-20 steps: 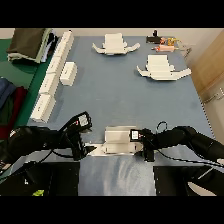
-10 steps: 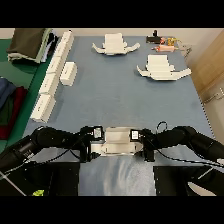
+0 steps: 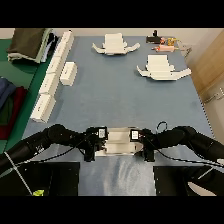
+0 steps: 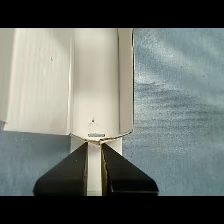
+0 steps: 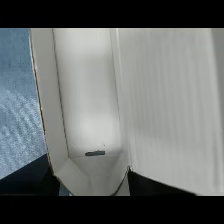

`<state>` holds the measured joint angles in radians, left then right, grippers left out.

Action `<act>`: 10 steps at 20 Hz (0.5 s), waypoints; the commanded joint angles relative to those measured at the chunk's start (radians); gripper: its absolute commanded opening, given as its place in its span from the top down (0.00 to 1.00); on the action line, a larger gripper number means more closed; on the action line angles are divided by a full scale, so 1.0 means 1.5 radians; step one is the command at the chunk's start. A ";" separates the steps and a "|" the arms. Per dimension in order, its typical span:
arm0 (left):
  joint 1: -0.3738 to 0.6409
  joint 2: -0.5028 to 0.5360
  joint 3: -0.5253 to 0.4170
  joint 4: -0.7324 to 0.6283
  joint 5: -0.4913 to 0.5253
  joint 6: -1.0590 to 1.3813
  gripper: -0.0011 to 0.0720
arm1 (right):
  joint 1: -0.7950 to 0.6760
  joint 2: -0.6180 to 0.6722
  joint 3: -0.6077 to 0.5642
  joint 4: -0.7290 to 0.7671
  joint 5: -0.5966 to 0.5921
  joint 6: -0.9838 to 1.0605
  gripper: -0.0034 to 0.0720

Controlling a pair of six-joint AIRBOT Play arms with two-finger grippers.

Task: Fold the box.

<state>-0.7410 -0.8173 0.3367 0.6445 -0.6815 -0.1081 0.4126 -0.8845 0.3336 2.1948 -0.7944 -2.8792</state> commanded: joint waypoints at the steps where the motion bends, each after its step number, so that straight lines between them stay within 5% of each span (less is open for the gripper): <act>1: -0.001 -0.008 0.000 -0.054 0.001 0.028 0.84 | 0.000 0.000 0.000 0.001 0.000 0.000 0.39; 8: -0.001 -0.040 0.001 -0.143 0.008 0.073 0.84 | 0.000 0.000 0.000 0.000 0.000 0.000 0.39; 9: -0.001 -0.048 0.001 -0.143 0.015 0.072 0.80 | 0.000 0.000 0.000 0.000 0.000 0.000 0.39; 10: -0.001 -0.053 0.001 -0.143 0.017 0.072 0.56 | 0.000 0.000 0.000 0.000 0.000 0.000 0.39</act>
